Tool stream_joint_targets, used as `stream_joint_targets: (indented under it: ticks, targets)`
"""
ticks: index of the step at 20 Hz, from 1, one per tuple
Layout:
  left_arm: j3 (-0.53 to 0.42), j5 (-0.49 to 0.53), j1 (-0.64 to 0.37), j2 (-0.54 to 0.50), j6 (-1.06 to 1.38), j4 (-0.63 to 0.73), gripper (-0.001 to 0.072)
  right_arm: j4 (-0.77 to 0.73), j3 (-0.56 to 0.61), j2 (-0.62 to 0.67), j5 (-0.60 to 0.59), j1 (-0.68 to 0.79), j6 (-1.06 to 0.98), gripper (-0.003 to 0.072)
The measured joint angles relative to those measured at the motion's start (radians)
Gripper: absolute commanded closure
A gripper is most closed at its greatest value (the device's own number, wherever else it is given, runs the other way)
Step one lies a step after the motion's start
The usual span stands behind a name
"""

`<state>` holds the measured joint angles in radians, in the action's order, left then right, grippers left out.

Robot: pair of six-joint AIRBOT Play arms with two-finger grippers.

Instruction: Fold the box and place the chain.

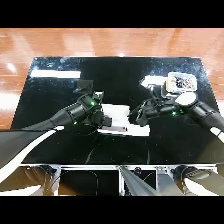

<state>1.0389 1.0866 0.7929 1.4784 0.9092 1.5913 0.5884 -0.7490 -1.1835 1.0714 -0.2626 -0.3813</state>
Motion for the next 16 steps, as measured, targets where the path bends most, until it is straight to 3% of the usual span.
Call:
stream_joint_targets:
  ticks: [3,7,11,16]
  targets:
    - [0.0,0.0,0.0,0.0,0.0,0.0,0.0691,0.019,-0.011,0.014,0.115,0.119,-0.184,0.0653]
    - [0.0,0.001,0.0,0.0,0.0,0.0,0.0691,0.283,-0.001,0.019,0.185,0.28,-0.591,0.0652]
    - [0.0,0.002,0.0,0.0,0.0,0.0,0.0691,0.435,0.093,0.02,0.154,0.339,-0.858,0.0652]
    - [0.0,0.004,0.0,0.0,-0.001,0.0,0.069,0.459,0.159,0.007,0.097,0.28,-0.954,0.0652]
